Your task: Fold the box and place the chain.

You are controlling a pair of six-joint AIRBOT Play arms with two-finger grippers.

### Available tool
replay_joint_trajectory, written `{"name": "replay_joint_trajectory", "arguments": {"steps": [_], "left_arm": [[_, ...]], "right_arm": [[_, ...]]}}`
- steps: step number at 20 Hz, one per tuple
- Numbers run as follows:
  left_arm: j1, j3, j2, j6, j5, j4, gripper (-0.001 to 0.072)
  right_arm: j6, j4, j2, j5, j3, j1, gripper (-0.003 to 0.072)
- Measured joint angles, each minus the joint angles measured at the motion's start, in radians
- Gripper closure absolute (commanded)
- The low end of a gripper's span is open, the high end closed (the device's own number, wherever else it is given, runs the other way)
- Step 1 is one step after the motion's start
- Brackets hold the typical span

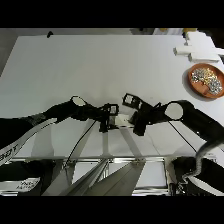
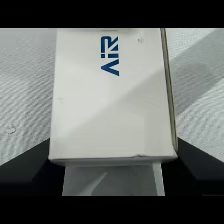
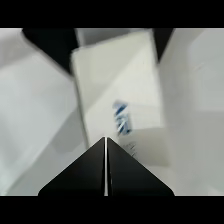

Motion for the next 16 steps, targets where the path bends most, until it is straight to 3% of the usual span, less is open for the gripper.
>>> {"name": "replay_joint_trajectory", "arguments": {"steps": [6,10,16], "left_arm": [[0.000,0.000,0.000,0.001,0.000,0.003,0.0501],[0.000,0.000,0.000,0.003,0.000,0.004,0.0502],[0.000,0.000,0.000,0.003,0.000,0.003,0.0501]], "right_arm": [[0.278,-0.313,0.069,0.037,0.072,-0.041,0.0671],[0.414,-0.424,0.071,0.140,0.080,-0.243,0.0671],[0.523,-0.465,0.032,0.330,0.083,-0.572,0.0671]]}}
